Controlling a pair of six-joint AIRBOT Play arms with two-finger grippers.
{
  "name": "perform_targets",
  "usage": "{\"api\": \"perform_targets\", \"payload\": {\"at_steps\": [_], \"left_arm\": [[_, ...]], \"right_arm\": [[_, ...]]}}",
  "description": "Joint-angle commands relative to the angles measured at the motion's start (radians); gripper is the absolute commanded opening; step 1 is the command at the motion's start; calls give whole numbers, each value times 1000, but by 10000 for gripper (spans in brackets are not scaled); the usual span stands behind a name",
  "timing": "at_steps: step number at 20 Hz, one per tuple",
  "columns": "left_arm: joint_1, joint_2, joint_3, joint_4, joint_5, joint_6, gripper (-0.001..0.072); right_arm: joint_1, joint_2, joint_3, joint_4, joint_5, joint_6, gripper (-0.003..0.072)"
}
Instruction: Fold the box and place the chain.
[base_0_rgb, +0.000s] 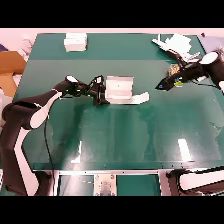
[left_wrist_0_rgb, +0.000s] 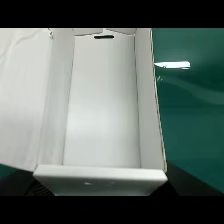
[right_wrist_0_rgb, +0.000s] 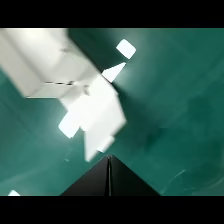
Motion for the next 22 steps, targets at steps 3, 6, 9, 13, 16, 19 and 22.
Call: {"api": "perform_targets", "payload": {"at_steps": [3,6,9,13,16,19,22], "left_arm": [[0,0,0,0,0,0,362],[0,0,0,0,0,0,362],[0,0,0,0,0,0,362],[0,0,0,0,0,0,362],[0,0,0,0,0,0,362],[0,0,0,0,0,0,362],[0,0,0,0,0,0,362]], "right_arm": [[-90,0,-209,175,-207,114,10],[-84,-46,-302,292,-257,64,10],[-39,-93,-319,360,-278,22,9],[42,-132,-319,372,-323,24,9],[75,-138,-319,380,-323,40,9],[110,-136,-318,380,-314,91,8],[144,-118,-302,378,-312,107,8]]}}
